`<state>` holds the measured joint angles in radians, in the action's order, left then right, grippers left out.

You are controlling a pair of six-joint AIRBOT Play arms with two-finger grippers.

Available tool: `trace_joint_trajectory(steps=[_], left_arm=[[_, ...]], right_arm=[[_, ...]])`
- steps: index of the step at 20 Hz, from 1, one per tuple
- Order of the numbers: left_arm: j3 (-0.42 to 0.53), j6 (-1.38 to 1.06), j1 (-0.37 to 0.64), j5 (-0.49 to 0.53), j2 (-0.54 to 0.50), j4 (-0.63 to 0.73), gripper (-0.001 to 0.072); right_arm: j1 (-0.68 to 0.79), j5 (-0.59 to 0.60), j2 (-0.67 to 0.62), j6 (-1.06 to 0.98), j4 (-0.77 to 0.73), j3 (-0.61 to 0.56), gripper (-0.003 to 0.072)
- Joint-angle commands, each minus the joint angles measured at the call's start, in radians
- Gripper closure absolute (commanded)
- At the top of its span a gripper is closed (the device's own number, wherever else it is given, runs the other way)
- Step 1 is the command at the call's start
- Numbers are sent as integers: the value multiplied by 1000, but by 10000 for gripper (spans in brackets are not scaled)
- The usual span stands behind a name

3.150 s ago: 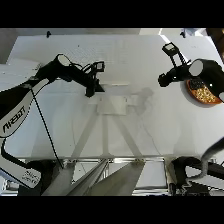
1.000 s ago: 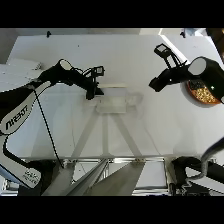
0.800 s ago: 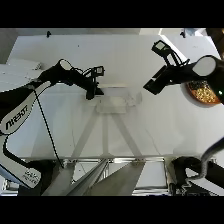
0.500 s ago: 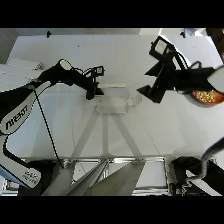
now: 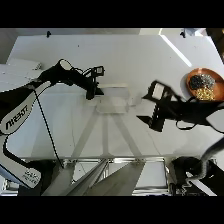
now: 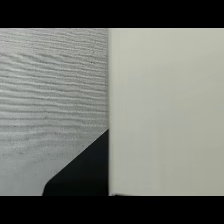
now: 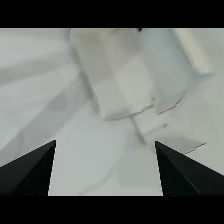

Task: Fold the box and place the chain.

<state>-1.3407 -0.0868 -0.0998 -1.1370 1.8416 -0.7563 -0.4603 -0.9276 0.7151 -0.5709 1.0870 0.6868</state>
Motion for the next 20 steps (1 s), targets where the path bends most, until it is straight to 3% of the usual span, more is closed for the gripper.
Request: trace_joint_trajectory(steps=[1,4,9,16,20], left_arm=[[1,1,0,0,0,0,702],[1,1,-1,0,0,0,702],[1,1,-1,0,0,0,693],[1,1,-1,0,0,0,694],[1,1,-1,0,0,0,694]], right_arm=[[-5,66,41,236,-62,-125,-26],[3,235,85,451,-224,-198,-26],[142,338,286,977,-672,-225,-26],[188,349,496,1247,-819,-225,-26],[188,342,555,1466,-1070,-224,-26]])
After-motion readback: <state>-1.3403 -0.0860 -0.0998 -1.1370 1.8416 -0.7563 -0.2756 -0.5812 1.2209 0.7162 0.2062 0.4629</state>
